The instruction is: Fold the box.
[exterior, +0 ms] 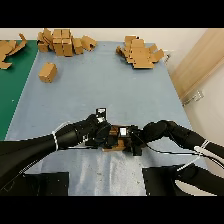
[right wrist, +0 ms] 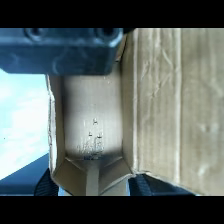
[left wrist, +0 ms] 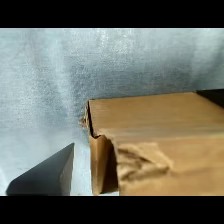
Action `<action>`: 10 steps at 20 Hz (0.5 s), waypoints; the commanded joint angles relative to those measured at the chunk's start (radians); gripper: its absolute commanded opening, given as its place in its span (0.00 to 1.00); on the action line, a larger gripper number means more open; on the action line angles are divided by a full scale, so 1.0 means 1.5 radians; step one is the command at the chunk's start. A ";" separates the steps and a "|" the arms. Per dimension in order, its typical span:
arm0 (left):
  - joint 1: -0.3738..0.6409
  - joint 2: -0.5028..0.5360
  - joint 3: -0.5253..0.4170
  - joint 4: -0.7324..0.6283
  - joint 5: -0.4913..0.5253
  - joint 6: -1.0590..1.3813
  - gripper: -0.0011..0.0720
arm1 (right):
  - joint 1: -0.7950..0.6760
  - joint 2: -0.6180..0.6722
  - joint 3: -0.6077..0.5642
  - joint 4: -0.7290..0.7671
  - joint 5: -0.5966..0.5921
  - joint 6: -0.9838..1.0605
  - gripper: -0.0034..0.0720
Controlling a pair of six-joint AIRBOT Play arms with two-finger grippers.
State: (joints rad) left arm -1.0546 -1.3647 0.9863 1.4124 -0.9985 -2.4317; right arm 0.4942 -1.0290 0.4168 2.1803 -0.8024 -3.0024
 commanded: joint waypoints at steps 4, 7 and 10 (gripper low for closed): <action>0.001 -0.001 0.000 0.006 -0.016 -0.003 0.52 | 0.000 0.000 0.001 0.000 0.000 0.001 0.72; 0.001 -0.015 0.018 0.007 -0.030 -0.009 0.52 | 0.000 0.000 0.001 0.000 0.000 0.001 0.72; 0.001 -0.046 0.048 0.010 -0.058 0.000 0.52 | 0.000 0.000 0.001 0.000 0.000 0.001 0.72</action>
